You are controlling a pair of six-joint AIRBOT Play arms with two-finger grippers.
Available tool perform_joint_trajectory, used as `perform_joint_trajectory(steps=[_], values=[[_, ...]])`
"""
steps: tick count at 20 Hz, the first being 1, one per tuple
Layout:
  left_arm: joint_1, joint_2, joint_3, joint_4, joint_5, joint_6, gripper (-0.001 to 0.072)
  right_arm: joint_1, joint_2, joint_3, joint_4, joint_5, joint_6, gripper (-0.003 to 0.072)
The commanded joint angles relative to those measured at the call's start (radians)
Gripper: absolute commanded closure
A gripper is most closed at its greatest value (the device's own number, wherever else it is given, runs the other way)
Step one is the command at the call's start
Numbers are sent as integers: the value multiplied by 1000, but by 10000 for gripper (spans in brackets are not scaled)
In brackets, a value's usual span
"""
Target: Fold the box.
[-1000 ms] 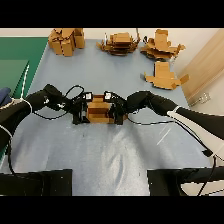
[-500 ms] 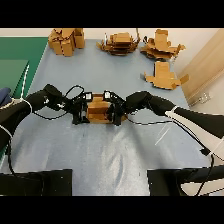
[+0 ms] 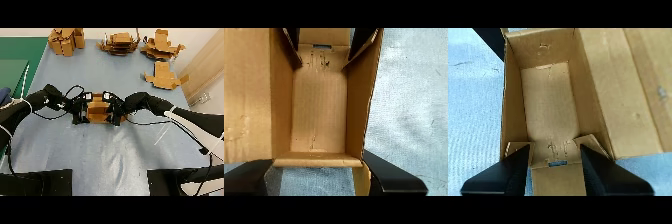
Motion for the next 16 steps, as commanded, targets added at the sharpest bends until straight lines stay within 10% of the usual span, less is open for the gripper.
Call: perform_joint_trajectory(steps=[1,3,5,8,16], values=[[-1,-1,0,0,0,-1,642,1,-1,0,-2,6,2,90],[-1,-1,0,0,0,-1,642,0,2,1,-11,4,3,132],[-1,-1,0,0,0,-1,642,0,9,1,-26,-6,21,429],[-1,-1,0,0,-1,-1,642,-2,26,0,-62,-18,46,659],[0,-1,0,0,-1,-1,642,-59,80,0,-245,-103,367,676]])
